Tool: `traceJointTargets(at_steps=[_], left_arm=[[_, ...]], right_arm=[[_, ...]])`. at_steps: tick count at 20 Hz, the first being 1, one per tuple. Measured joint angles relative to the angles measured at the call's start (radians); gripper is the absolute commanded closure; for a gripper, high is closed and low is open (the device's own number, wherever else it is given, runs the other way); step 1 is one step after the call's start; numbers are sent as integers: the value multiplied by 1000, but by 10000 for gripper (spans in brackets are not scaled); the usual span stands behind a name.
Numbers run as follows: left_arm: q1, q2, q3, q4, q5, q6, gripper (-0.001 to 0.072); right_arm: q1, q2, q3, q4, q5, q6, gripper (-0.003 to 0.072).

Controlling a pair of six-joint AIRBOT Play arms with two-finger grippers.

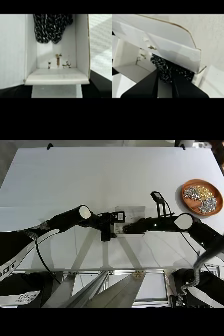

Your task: Fold the box and place the chain.

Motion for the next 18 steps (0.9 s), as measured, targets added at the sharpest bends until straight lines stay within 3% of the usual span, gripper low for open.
traceJointTargets(at_steps=[1, 2, 8, 13, 15, 18], left_arm=[[0, 0, 0, 0, 0, 0, 318], [0, 0, 0, 0, 0, 0, 318], [0, 0, 0, 0, 0, 0, 318], [0, 0, 0, 0, 0, 0, 318], [0, 0, 0, 0, 0, 0, 318], [0, 0, 0, 0, 0, 0, 318]], right_arm=[[-2, 0, 0, -3, 3, 3, 379], [-2, 1, 0, -6, 7, 3, 322], [-3, 30, 0, -12, 15, 6, 324], [-4, 146, 0, -34, 16, 6, 331], [-4, 208, 0, -66, 15, 5, 419], [-19, 294, 0, -125, 15, 6, 419]])
